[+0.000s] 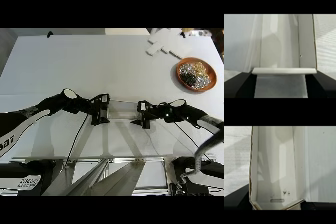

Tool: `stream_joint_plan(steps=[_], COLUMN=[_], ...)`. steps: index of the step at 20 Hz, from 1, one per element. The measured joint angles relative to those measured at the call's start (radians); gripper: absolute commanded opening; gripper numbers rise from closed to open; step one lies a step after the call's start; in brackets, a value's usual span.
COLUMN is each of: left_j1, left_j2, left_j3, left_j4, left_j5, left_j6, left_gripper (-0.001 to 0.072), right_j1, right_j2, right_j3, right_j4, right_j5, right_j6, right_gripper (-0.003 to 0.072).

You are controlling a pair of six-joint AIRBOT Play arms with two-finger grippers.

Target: Fold the box and place the chain.

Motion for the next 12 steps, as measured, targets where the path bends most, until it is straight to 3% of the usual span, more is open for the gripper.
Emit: stream_joint_plan(steps=[1,12], left_j1=[-0.002,-0.005], left_j2=[0.0,0.0], left_j3=[0.0,0.0], left_j4=[0.0,0.0], left_j5=[0.001,0.006], left_j6=[0.0,-0.002], left_gripper=[0.0376,0.039], right_j1=[0.0,0.0], right_j2=[0.0,0.0], right_j3=[0.0,0.0], right_j4=[0.0,0.0], right_j5=[0.0,0.001], right_j6=[0.0,0.0], right_gripper=[0.046,0.046])
